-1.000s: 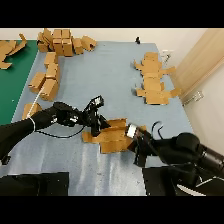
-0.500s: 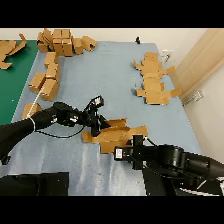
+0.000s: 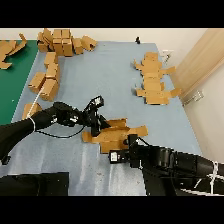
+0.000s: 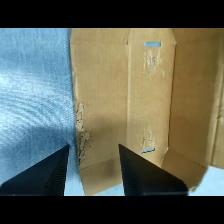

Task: Fold the box.

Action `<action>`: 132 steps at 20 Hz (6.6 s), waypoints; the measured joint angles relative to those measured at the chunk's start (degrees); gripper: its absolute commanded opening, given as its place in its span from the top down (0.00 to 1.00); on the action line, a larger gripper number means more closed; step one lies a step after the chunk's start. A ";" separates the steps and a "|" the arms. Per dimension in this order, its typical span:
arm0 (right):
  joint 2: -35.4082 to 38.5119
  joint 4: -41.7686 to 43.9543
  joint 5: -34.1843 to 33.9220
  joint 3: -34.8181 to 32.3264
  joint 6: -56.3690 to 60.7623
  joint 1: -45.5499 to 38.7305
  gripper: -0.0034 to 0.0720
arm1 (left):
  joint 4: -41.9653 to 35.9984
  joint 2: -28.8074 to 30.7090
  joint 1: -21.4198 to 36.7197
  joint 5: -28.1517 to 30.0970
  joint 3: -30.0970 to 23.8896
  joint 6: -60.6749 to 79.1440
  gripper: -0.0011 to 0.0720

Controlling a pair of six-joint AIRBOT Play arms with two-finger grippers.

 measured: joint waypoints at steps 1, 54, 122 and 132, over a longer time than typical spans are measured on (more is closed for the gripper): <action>-0.17 -0.70 0.22 0.00 0.02 0.00 0.32 | -0.02 0.00 0.00 0.00 0.00 0.00 0.97; -1.25 49.11 0.96 5.25 -60.33 -36.89 0.01 | 0.00 0.00 0.00 -0.02 0.00 -0.02 0.97; -15.47 50.66 -3.32 10.88 -65.44 -38.23 0.29 | 0.00 0.00 0.00 -0.04 0.00 -0.02 0.97; -14.36 50.45 -3.72 10.88 -65.35 -38.25 0.29 | -1.64 -0.02 0.00 0.00 -0.02 -0.02 0.97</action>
